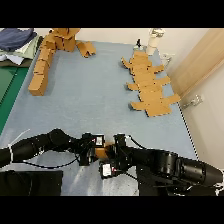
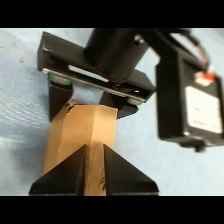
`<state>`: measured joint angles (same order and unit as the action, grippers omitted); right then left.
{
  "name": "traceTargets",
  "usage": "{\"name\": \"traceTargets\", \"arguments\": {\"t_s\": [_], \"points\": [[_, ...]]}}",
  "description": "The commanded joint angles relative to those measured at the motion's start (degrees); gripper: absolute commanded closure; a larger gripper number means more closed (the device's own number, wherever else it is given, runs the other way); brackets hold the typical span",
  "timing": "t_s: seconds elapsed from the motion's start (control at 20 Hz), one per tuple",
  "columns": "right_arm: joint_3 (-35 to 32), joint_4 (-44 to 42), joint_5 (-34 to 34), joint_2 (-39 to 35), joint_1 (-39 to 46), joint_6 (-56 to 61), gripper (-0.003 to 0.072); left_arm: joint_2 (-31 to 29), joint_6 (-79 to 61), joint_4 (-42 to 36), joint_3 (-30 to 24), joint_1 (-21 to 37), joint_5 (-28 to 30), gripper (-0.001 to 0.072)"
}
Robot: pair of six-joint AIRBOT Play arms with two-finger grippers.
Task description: Fold the box.
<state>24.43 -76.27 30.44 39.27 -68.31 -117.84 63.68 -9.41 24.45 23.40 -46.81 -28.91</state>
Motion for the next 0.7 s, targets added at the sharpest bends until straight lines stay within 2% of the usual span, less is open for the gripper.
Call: {"name": "traceTargets", "arguments": {"t_s": [0.0,0.25,0.65], "points": [[0.39,3.93,0.04,-0.07,-0.02,1.46,0.0528,-0.04,-0.04,0.02,0.02,0.00,-0.09,0.0180],[0.72,4.52,0.09,0.09,-0.02,2.40,0.0527,-0.04,-0.04,0.02,0.02,0.00,-0.09,0.0180],[0.61,-2.08,0.07,3.56,-1.92,2.36,0.0527,-0.04,-0.04,0.02,0.02,0.00,-0.09,0.0180]]}}
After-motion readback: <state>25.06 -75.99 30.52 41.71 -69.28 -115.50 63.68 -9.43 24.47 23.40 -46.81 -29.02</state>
